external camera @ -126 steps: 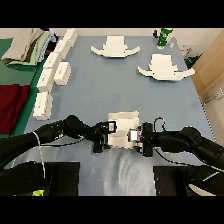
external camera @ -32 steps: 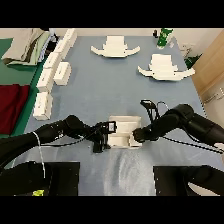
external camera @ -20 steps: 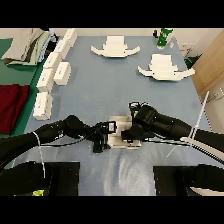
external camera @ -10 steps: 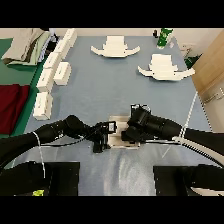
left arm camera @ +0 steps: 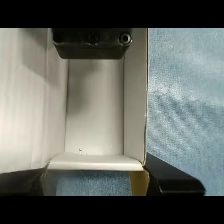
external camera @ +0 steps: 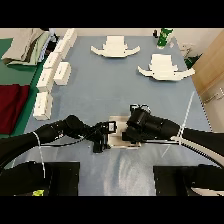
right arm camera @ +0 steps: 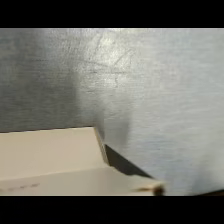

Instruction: Fold the box.

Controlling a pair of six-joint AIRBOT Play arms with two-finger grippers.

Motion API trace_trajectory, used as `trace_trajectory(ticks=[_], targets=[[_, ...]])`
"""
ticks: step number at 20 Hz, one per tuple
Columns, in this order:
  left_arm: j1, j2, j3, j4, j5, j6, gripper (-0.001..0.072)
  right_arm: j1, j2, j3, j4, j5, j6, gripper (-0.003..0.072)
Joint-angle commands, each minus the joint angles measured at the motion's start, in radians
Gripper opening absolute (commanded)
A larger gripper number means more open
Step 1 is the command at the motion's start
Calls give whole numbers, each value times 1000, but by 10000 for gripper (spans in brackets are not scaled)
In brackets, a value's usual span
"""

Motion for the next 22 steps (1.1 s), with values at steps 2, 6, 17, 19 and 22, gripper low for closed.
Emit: trace_trajectory(ticks=[2, 6, 17, 19, 22], targets=[[0, 0, 1, 0, 0, 0, 538, 1, 16, 18, 13, -33, -23, 436], [0, 0, 1, 0, 0, 0, 538, 1, 63, 18, 13, -32, -23, 435], [0, 0, 1, 0, 0, 0, 537, -2, 90, 13, -24, -32, -22, 363], [0, 0, 1, 0, 0, 0, 537, -2, 85, 5, -19, -33, -22, 362], [0, 0, 1, 0, 0, 0, 537, -1, 84, -11, -1, -30, -22, 275]])
